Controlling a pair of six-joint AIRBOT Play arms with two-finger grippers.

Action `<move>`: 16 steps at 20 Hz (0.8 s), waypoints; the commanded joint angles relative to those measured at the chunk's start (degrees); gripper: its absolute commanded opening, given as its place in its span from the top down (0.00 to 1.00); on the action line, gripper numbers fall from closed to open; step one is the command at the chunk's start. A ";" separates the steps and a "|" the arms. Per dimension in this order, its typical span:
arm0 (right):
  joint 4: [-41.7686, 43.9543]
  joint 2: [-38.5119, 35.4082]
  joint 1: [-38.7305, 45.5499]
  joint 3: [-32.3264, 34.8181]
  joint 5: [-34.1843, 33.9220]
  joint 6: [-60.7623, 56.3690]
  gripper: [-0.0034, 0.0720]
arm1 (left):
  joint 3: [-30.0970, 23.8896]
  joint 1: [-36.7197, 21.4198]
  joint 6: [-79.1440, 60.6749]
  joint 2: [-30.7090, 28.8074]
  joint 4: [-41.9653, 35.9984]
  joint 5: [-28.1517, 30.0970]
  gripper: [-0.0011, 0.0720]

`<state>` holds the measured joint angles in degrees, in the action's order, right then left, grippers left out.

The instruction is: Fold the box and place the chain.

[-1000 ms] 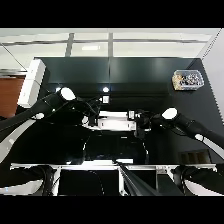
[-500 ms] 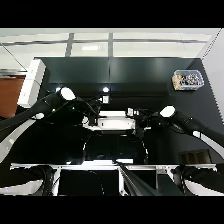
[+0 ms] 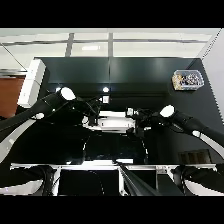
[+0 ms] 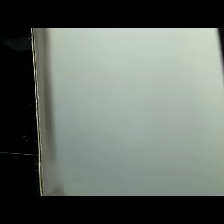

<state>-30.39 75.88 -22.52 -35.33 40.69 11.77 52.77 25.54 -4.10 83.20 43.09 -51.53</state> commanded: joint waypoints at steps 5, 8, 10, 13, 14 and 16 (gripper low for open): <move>-0.07 0.02 0.00 -0.02 0.04 0.00 0.37 | 0.59 -0.76 3.43 -6.14 2.10 -0.52 0.20; -0.09 0.00 -0.11 0.00 0.02 0.00 0.37 | 0.59 -2.19 14.82 -12.66 13.22 -5.49 0.19; -0.28 0.02 -0.11 0.00 0.26 0.02 0.41 | 0.57 -3.02 22.34 -16.02 19.06 -12.20 0.20; -0.31 0.00 -0.11 0.00 0.33 0.04 0.70 | 0.48 -3.76 32.89 -17.20 19.12 -24.06 0.84; -0.31 0.00 -0.11 0.00 0.33 0.04 0.79 | 0.04 -3.69 33.09 -16.98 16.72 -27.78 0.95; -0.31 0.02 -0.11 0.00 0.33 0.04 0.79 | -2.60 -3.10 33.07 -16.96 6.99 -28.35 0.95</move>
<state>-30.65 75.88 -22.57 -35.31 40.95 11.77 52.10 22.26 23.97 67.00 57.41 -72.97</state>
